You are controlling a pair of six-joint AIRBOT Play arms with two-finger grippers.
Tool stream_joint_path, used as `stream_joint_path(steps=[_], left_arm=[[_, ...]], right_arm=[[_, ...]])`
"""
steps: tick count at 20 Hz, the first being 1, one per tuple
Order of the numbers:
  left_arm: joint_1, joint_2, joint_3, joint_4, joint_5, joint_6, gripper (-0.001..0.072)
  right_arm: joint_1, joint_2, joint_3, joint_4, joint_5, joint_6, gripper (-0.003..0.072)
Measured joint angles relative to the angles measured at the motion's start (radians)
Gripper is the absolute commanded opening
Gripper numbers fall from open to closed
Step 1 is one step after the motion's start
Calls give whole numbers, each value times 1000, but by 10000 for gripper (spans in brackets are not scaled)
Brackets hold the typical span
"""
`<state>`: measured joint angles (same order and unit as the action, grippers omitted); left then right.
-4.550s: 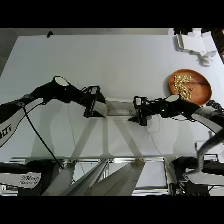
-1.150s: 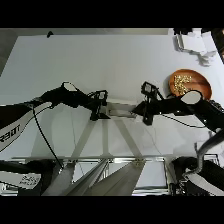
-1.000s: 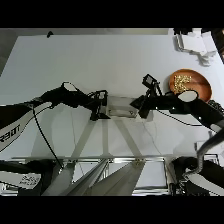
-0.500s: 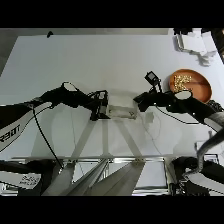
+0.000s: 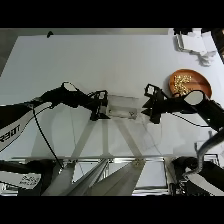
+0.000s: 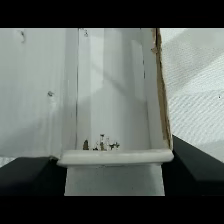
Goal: Fold the box and place the chain.
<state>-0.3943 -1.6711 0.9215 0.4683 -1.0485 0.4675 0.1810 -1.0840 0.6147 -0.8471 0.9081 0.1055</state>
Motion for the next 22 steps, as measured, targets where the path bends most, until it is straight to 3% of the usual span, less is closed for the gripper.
stream_joint_path(steps=[2, 4, 9, 12, 14, 15, 17, 19, 20, 22], left_arm=[[0, 0, 0, 0, 0, 0, 217], [0, 0, 0, 0, 0, 0, 217], [0, 0, 0, 0, 0, 0, 217], [0, 0, 0, 0, 0, 0, 217], [0, 0, 0, 0, 0, 0, 217], [0, 0, 0, 0, 0, 0, 217], [0, 0, 0, 0, 1, -1, 217], [0, 0, 0, 0, 0, -1, 217], [0, 0, 0, 0, 0, -1, 217], [0, 0, 0, 0, 0, -1, 217]], right_arm=[[25, -10, 0, -35, 4, -8, 267], [52, -30, 0, -52, 8, -37, 320], [103, -100, 0, -27, -36, -77, 310], [127, -124, 0, 44, -90, -89, 174], [143, -131, 0, 90, -117, -113, 154], [150, -135, 0, 105, -121, -125, 193], [159, -145, 0, 127, -135, -137, 393], [163, -154, 0, 140, -139, -146, 397], [165, -158, 0, 143, -140, -148, 331], [166, -159, 0, 144, -137, -149, 10]])
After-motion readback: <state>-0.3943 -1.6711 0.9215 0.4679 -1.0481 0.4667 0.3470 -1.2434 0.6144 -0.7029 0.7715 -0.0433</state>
